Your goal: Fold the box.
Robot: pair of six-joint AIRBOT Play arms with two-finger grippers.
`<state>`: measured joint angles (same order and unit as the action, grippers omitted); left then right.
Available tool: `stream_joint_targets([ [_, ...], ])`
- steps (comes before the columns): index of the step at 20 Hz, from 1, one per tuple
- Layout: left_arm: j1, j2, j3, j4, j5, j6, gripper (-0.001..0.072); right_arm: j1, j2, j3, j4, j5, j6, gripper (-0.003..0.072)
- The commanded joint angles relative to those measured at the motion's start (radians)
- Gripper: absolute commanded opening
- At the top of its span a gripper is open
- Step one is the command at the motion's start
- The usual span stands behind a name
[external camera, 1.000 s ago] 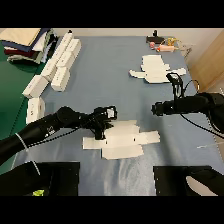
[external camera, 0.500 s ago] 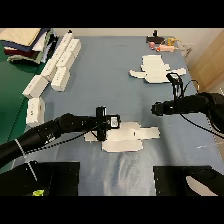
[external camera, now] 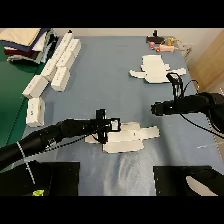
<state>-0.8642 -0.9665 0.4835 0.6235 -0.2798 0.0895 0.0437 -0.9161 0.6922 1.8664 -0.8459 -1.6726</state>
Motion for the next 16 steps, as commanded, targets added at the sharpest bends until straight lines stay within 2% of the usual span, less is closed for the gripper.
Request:
stream_joint_targets([
  [1, -0.003, 0.016, -0.003, 0.001, -0.089, -0.064, 0.0014, 0.0, 0.001, 0.0, 0.0, 0.0, 0.0, 0.0242],
  [5, -0.001, 0.033, -0.003, 0.001, -0.145, -0.12, 0.0014, 0.0, 0.001, 0.0, 0.0, 0.001, 0.0, 0.0242],
  [12, 0.034, 0.029, 0.033, 0.001, -0.177, -0.163, 0.0014, 0.0, 0.001, 0.0, 0.0, 0.0, 0.0, 0.0241],
  [16, 0.127, 0.022, 0.094, 0.001, -0.311, -0.195, 0.0014, 0.0, 0.001, 0.0, 0.001, 0.0, 0.0, 0.0241],
])
